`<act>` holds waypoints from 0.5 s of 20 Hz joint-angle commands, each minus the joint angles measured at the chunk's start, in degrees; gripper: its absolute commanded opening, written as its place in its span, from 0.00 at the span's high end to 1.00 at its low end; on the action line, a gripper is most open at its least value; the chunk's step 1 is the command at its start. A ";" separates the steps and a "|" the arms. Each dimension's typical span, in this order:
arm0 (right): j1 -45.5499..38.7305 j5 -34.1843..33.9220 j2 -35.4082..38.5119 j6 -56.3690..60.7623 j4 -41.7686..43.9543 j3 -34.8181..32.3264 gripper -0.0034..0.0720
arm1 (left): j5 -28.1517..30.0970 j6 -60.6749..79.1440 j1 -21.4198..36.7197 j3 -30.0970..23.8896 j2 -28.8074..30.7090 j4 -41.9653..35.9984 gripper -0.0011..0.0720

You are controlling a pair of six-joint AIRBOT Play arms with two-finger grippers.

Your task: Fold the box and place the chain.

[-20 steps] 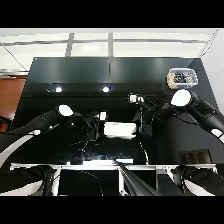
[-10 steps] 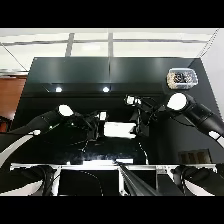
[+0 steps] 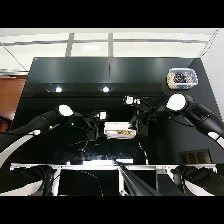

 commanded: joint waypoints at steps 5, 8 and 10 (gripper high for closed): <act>0.46 1.11 -0.04 0.24 -0.35 -0.04 0.63 | -0.02 0.17 -0.02 0.04 -0.02 0.07 0.30; 1.31 1.33 -0.04 0.26 -1.66 -0.63 0.64 | -0.02 0.17 -0.02 0.04 -0.02 0.07 0.30; 1.77 1.18 -0.04 0.26 -2.62 -0.87 0.64 | -0.04 0.17 -0.02 0.04 -0.02 0.04 0.30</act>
